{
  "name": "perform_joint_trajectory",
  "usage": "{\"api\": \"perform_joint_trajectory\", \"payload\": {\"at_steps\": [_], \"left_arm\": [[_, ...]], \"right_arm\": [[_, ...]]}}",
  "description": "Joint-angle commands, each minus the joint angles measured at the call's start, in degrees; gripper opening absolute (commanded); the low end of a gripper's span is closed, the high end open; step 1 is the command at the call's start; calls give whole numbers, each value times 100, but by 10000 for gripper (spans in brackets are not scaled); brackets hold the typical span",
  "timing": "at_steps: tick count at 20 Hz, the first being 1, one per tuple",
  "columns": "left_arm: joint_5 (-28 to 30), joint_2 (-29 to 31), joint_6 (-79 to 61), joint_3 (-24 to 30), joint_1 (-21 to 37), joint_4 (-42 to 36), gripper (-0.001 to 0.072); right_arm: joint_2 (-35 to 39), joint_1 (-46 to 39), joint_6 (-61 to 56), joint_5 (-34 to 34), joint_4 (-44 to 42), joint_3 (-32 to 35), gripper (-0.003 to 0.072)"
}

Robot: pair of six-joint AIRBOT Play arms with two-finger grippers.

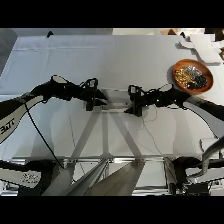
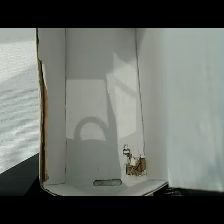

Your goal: Fold the box and place the chain.

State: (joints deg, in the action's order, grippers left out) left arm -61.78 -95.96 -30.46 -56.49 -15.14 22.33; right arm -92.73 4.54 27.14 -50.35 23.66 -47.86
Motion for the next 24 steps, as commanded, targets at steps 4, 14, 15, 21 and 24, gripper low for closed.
{"api": "perform_joint_trajectory", "payload": {"at_steps": [4,14,15,21,24], "left_arm": [[-151,153,4,0,4,0,10],[-726,1615,1611,0,264,743,4],[-570,1891,2282,0,396,1141,4],[-251,2479,6738,0,1703,2291,3],[-208,2234,8511,2,1567,3882,3]], "right_arm": [[0,4,-9,2,-7,0,427],[0,4,-9,2,-7,0,427],[0,4,-9,2,-7,0,427],[0,4,-9,2,-7,0,427],[0,4,-9,2,-7,0,427]]}}
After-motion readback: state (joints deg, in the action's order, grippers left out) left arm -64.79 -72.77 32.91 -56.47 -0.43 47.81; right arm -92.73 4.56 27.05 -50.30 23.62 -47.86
